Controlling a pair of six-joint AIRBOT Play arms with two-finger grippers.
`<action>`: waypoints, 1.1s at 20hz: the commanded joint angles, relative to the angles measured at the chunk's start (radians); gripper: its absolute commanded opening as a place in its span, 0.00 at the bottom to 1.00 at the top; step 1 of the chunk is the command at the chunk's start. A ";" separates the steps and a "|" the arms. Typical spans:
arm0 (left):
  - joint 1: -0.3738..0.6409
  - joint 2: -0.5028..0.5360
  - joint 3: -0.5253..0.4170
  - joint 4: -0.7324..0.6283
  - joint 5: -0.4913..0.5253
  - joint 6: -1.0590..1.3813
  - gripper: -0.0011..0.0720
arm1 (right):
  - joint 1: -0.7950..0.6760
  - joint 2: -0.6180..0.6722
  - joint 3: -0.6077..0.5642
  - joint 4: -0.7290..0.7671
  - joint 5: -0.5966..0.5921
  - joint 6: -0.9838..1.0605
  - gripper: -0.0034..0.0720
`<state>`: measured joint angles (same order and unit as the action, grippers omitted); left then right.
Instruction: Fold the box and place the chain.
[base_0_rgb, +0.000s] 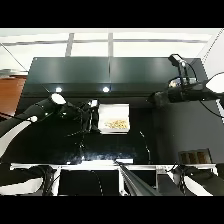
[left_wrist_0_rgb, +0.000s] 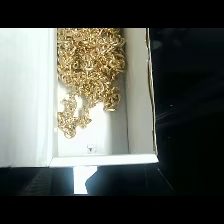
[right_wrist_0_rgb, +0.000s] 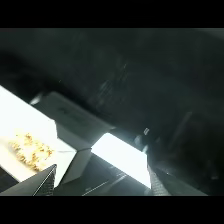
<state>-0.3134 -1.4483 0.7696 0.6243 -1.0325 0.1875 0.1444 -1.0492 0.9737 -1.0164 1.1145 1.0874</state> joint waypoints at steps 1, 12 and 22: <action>0.005 0.000 -0.003 0.000 0.039 -0.025 0.68 | 0.091 -0.055 0.043 -0.097 -0.130 0.028 1.00; -0.006 0.000 -0.005 0.005 0.044 -0.040 0.68 | 0.227 -0.437 0.284 -0.055 -0.166 -0.073 0.99; -0.006 0.000 -0.005 0.008 0.049 -0.050 0.68 | 0.232 -0.441 0.311 0.109 0.109 -0.422 0.99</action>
<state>-0.3191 -1.4479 0.7654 0.6308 -0.9863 0.1432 0.3744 -1.4868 1.2663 -0.9565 1.1534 0.7605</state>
